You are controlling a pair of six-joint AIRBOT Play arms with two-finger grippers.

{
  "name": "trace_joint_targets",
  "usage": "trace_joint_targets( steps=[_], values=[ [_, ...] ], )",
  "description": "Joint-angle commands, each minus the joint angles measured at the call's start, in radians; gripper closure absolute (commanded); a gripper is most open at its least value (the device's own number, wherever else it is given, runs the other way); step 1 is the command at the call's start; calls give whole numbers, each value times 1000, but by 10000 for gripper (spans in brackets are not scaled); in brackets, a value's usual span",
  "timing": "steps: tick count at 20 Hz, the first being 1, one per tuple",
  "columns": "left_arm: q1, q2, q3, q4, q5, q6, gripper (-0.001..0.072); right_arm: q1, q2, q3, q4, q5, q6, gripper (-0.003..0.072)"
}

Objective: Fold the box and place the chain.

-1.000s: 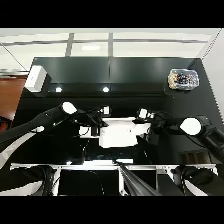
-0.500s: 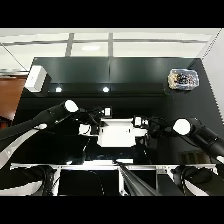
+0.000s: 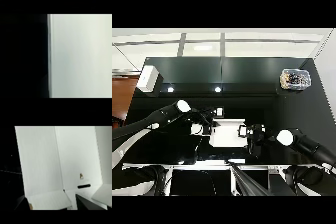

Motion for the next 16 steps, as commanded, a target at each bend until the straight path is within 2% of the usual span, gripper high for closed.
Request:
trace_joint_targets(
  steps=[1,5,8,11,16],
  values=[
    [0,0,1,2,0,0,683,48,-1,13,16,-91,-56,-29],
    [3,0,2,0,0,0,682,11,0,113,-34,-21,-56,-29],
    [3,0,2,0,0,0,682,-34,0,152,-35,-15,-68,-29],
    [3,0,2,-1,-1,-3,682,-98,0,181,-9,127,-102,-29],
    [3,0,2,-1,-1,-3,683,-171,-9,180,2,112,-122,-29]
  ],
)
